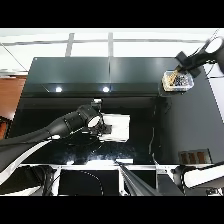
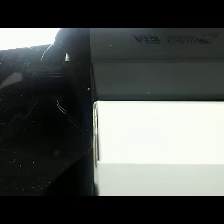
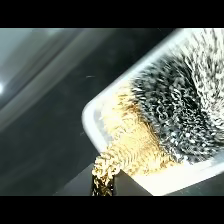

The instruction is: Fold the box and place the chain.

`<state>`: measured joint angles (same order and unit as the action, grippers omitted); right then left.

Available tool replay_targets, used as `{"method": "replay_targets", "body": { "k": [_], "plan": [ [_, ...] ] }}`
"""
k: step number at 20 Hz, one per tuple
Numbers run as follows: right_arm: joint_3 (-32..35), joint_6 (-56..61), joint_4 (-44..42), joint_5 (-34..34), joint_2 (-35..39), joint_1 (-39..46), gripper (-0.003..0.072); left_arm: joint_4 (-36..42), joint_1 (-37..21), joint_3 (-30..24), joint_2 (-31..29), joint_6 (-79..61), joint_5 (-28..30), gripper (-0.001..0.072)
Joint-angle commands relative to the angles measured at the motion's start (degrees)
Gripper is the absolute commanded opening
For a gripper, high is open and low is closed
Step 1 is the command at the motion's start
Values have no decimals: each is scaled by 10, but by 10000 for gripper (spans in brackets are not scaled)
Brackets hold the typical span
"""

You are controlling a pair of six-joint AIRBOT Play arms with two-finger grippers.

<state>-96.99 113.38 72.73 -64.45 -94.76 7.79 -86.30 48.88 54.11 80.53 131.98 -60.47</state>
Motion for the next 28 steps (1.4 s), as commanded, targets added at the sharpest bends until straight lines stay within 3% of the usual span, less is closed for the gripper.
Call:
{"method": "replay_targets", "body": {
  "k": [1, 8, 14, 16, 24, 28],
  "plan": [
    [-1, -132, -8, -24, 120, 7, 7, 0, 0, 0, 0, 0, 4, 30],
    [-4, -235, -131, -2, 301, 32, 6, 0, 0, 0, 0, 0, 2, 30],
    [-102, -269, -187, -70, 355, 32, 6, 0, 0, 0, 0, 0, 2, 30],
    [-103, -276, -192, -113, 381, 26, 6, 0, 0, 0, 0, 0, 2, 30],
    [32, -338, -177, -292, 439, -166, 6, 0, 0, 0, 0, 0, 2, 30],
    [149, -338, -191, -269, 439, -269, 6, 0, 0, 0, 0, 0, 2, 30]
  ]
}}
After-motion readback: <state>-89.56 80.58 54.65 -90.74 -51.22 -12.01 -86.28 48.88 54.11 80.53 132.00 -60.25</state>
